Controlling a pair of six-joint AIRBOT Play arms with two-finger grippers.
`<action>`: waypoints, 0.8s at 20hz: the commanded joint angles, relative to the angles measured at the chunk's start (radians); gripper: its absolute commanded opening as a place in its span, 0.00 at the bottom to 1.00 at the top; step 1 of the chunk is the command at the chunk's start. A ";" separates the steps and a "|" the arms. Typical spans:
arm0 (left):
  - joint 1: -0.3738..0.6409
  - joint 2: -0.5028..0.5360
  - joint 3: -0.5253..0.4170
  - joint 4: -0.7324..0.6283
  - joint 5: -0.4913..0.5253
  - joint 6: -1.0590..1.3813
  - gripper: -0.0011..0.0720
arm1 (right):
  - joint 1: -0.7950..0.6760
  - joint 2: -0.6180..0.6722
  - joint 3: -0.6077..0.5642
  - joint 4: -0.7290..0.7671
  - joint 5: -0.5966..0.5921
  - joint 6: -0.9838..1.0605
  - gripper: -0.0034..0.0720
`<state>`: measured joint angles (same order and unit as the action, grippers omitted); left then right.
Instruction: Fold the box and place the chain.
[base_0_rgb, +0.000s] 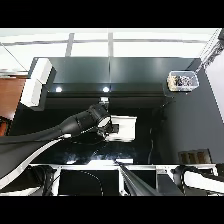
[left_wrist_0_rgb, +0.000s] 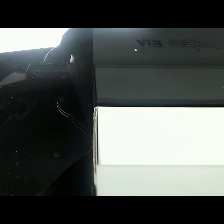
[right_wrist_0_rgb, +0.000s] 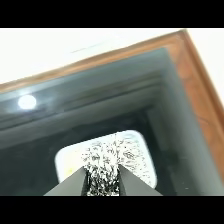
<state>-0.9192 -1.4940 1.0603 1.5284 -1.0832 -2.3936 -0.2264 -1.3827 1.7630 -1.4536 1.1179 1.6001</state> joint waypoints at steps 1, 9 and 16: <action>0.001 0.000 0.000 0.000 0.000 0.000 0.05 | 0.002 0.121 -0.070 0.189 0.009 -0.136 0.05; 0.000 0.000 0.000 0.000 0.001 0.000 0.05 | 0.043 0.489 -0.390 0.424 0.161 -0.321 0.05; 0.000 0.000 0.000 0.000 -0.002 0.000 0.05 | 0.234 0.564 -0.608 0.517 0.340 -0.363 0.05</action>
<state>-0.9192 -1.4940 1.0603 1.5284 -1.0828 -2.3932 -0.0631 -0.8463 1.2282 -0.9966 1.3685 1.2556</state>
